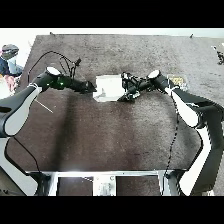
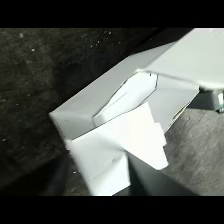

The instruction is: Fold the box and place the chain.

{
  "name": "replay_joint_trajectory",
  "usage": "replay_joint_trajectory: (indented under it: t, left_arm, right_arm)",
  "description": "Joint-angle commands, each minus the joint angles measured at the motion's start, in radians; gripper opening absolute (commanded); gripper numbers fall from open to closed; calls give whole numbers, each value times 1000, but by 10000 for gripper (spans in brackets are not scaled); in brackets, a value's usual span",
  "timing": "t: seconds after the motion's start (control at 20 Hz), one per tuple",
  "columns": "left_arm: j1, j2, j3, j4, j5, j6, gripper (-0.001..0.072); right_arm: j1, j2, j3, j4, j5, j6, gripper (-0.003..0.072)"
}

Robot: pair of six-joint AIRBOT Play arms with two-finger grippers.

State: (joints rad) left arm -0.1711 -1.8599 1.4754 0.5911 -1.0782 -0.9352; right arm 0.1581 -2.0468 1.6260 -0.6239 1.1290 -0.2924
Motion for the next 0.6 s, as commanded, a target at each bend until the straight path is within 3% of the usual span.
replay_joint_trajectory:
  t: [0.0, 0.35, 0.55]
  left_arm:
    - [-19, 0, 6, 0, 25, -85, 498]
    - [-47, 0, 11, 13, 48, -163, 497]
    - [-85, 0, 76, 184, 47, -320, 487]
  right_arm:
    - [0, 0, 0, 0, 0, 0, 613]
    - [0, 0, 0, 0, 0, 0, 613]
    - [0, 0, 0, 0, 0, 0, 613]
